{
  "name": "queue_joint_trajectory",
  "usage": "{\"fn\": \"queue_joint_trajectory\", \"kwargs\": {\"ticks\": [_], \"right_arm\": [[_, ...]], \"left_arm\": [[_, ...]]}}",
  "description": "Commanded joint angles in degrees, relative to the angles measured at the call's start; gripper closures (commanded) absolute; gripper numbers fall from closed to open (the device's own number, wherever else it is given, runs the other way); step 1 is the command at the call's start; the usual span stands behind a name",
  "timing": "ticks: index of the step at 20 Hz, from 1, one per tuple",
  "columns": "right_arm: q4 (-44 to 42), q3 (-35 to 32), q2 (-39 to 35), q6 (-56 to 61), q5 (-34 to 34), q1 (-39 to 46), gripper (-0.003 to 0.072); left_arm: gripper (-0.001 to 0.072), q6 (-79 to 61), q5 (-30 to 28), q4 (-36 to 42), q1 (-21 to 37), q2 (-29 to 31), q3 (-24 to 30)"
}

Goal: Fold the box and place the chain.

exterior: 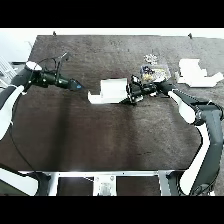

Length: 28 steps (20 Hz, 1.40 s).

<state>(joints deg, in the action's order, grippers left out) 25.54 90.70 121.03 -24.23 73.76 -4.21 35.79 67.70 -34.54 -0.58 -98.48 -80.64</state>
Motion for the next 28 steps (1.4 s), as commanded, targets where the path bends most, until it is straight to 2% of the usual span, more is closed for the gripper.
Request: {"fn": "queue_joint_trajectory", "kwargs": {"ticks": [1,6,9,12,15,20,28], "right_arm": [[0.0,0.0,0.0,0.0,0.0,0.0,0.0111],[0.0,0.0,0.0,0.0,0.0,0.0,0.0111],[0.0,0.0,0.0,0.0,0.0,0.0,0.0111],[0.0,0.0,0.0,0.0,0.0,0.0,0.0111],[0.0,0.0,0.0,0.0,0.0,0.0,0.0111],[0.0,0.0,0.0,0.0,0.0,0.0,0.0111],[0.0,0.0,0.0,0.0,0.0,0.0,0.0111]], "left_arm": [[0.0693,11.3,-5.6,-4.2,0.6,0.4,3.3],[0.0691,16.0,-6.4,-6.6,-0.5,0.3,3.4],[0.0691,21.6,-11.1,-6.6,-3.0,-1.1,5.1],[0.0690,23.6,-11.1,-2.6,-5.1,-5.6,5.1],[0.0690,22.4,-13.5,-0.3,-6.9,-7.4,4.8],[0.0690,20.3,-13.2,3.3,-7.0,-10.4,4.7],[0.0690,18.9,-10.8,2.8,-6.6,-8.9,2.0]]}}
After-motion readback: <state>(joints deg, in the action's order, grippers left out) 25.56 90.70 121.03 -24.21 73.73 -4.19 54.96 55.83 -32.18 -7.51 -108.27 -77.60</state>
